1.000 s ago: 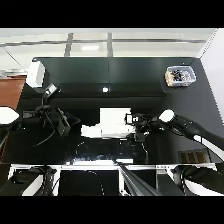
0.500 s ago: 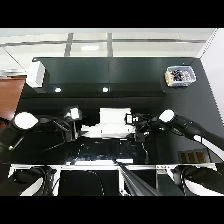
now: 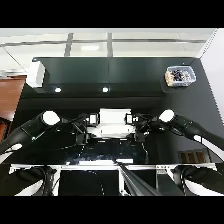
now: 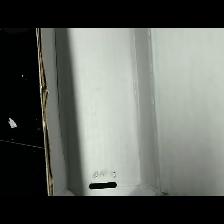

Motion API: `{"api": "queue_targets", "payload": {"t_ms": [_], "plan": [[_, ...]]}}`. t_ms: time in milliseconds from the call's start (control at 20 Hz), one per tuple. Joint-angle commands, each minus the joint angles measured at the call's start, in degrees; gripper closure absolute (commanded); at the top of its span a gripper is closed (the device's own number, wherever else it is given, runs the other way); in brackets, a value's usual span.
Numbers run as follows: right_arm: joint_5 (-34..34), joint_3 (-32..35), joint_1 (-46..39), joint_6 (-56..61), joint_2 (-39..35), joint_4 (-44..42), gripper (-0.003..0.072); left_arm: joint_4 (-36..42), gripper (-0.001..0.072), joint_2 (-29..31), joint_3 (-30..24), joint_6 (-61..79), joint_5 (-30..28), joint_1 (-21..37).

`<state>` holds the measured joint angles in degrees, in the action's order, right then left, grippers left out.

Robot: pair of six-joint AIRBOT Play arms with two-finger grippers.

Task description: Fold the box and place the chain.

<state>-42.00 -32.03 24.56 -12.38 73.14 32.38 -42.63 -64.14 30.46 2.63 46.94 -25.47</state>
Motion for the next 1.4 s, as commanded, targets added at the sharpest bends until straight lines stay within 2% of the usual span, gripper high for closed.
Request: {"api": "queue_targets", "payload": {"t_ms": [0, 100, 150, 200, 250, 450, 600, 850, 1050, 1300, 1350], "plan": [[0.0, 0.0, 0.0, 0.0, 0.0, 0.0, 0.0517, 4.4, 0.0315, -1.2, 0.1, 0.5, -1.4, -0.8], [0.0, 0.0, 0.0, 0.0, 0.0, 0.0, 0.0517, 5.9, 0.0318, -1.2, 0.1, 0.7, -1.8, -0.8], [0.0, 0.0, 0.0, 0.0, 0.0, 0.0, 0.0517, 6.2, 0.0352, -1.2, 0.1, 0.7, -1.8, -0.8], [0.0, 0.0, 0.0, 0.0, 0.0, 0.0, 0.0517, 6.5, 0.0473, -1.3, 0.1, 0.7, -1.8, -0.8], [0.0, 0.0, 0.0, 0.0, 0.0, 0.0, 0.0517, 6.8, 0.0506, -1.4, 0.1, 0.9, -1.8, -0.8], [0.0, 0.0, 0.0, 0.0, 0.0, 0.0, 0.0517, 10.2, 0.0506, -2.5, 0.1, 1.2, -1.9, -0.9], [0.0, 0.0, 0.0, 0.0, 0.0, 0.0, 0.0517, 10.6, 0.0506, -3.3, 0.1, 2.3, -2.3, -3.1], [0.0, 0.0, 0.0, 0.0, 0.0, 0.0, 0.0517, 10.8, 0.0505, -6.1, 0.1, 2.0, -8.3, -7.0], [0.0, 0.0, 0.0, 0.0, 0.0, 0.0, 0.0517, 10.8, 0.0505, -6.1, 0.1, 1.4, -11.0, -7.0], [0.0, 0.0, 0.0, 0.0, 0.0, 0.0, 0.0517, 11.8, 0.0518, -6.1, 0.1, 1.5, -11.2, -7.0], [0.0, 0.0, 0.0, 0.0, 0.0, 0.0, 0.0517, 12.8, 0.0545, -6.1, 0.1, 1.5, -11.2, -7.0]]}}
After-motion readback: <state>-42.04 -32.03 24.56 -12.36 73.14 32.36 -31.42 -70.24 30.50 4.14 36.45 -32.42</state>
